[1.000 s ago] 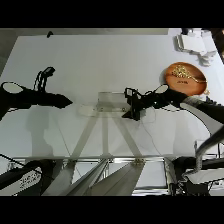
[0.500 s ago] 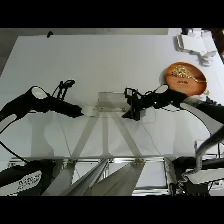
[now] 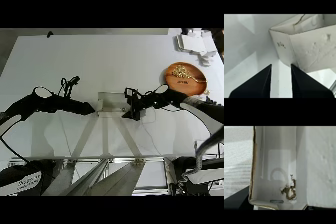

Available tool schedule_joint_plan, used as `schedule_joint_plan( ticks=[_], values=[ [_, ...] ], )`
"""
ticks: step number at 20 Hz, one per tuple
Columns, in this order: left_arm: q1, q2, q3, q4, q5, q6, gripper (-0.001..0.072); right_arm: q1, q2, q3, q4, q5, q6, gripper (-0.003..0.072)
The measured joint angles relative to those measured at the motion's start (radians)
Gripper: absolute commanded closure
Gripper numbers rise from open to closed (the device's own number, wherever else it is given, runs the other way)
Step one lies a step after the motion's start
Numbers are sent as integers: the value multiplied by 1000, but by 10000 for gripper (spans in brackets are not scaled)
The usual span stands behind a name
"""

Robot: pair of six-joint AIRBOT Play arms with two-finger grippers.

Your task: Fold the box and place the chain.

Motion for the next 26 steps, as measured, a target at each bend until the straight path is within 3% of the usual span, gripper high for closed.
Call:
schedule_joint_plan(
  ticks=[10,12,13,22,26],
  values=[
    [14,21,0,-55,2,16,414,0,0,0,0,0,0,231],
    [18,31,0,-63,2,16,169,0,0,0,0,0,0,231],
    [16,34,0,-71,6,16,140,0,0,0,0,0,0,231],
    [-111,6,0,-90,156,-1,149,0,0,0,0,0,0,231],
    [-187,5,27,66,243,-177,149,0,0,0,0,0,0,231]
  ],
)
